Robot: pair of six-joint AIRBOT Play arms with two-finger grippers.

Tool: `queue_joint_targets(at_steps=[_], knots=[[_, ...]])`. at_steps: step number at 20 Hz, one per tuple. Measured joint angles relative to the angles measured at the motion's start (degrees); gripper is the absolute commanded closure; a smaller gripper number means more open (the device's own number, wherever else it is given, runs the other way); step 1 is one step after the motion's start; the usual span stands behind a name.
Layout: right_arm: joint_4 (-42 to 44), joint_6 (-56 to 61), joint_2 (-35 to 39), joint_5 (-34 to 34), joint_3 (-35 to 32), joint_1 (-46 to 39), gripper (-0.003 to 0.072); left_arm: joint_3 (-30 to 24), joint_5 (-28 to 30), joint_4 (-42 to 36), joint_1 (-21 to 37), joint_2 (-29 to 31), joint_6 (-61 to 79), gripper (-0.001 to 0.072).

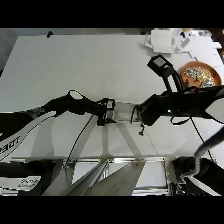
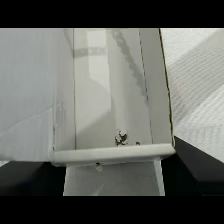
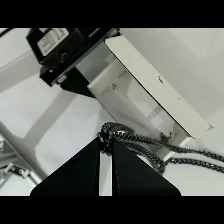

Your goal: Fold the box and place the chain.

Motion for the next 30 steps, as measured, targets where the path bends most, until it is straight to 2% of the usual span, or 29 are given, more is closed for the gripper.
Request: queue_joint_targets(at_steps=[9,15,26,30], knots=[[-1.0,0.0,-2.7,-5.6,-0.1,-0.3,0.0666,0.0,0.0,0.0,0.0,0.0,0.0,0.0459],[-0.3,0.0,-0.5,-6.5,-0.1,-2.7,0.0666,0.0,0.0,0.0,0.0,0.0,0.0,0.0459],[-0.3,-2.7,3.1,-4.7,-0.2,-5.1,0.0666,0.0,0.0,0.0,0.0,0.0,0.0,0.0459],[0.2,-3.9,3.0,-3.1,-3.3,-5.2,0.0666,0.0,0.0,0.0,0.0,0.0,0.0,0.0459]])
